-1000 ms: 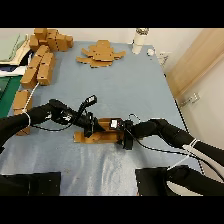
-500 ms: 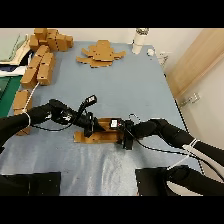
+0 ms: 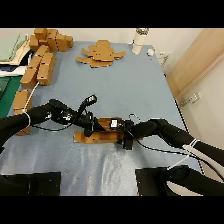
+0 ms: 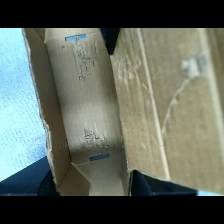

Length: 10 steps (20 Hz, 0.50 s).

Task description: Fold the box.

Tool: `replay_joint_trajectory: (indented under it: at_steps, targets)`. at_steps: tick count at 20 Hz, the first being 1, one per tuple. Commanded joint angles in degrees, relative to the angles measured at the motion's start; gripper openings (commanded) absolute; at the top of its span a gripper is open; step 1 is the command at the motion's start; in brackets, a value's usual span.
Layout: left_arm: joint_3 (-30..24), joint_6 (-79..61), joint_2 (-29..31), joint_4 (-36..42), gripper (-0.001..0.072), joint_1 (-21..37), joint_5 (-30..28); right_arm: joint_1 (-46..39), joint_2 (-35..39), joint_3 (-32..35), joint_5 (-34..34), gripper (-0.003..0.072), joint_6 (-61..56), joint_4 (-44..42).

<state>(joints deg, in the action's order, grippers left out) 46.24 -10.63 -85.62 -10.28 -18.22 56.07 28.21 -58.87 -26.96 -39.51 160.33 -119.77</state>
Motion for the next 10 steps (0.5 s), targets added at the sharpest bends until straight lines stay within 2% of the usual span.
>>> replay_joint_trajectory:
  at_steps: [1,2,3,7,10]
  targets:
    - [0.0,0.2,0.0,-0.3,0.0014,0.1,0.0,0.0,0.0,-0.1,0.0,0.0515,0.0,0.0]
    - [0.0,0.2,0.0,-0.3,0.0031,0.1,0.0,0.0,0.0,-0.1,0.0,0.0515,0.0,0.0]
    - [0.0,1.0,0.0,-0.1,0.0192,0.1,0.0,0.0,0.0,-0.1,0.0,0.0515,0.0,0.0]
    - [0.6,4.5,0.0,-0.9,0.0191,0.4,0.3,0.0,0.0,-0.1,0.0,0.0515,0.0,0.0]
    - [0.6,7.5,0.0,-1.8,0.0191,2.4,3.6,0.0,0.0,-0.1,0.0,0.0515,0.0,0.0]
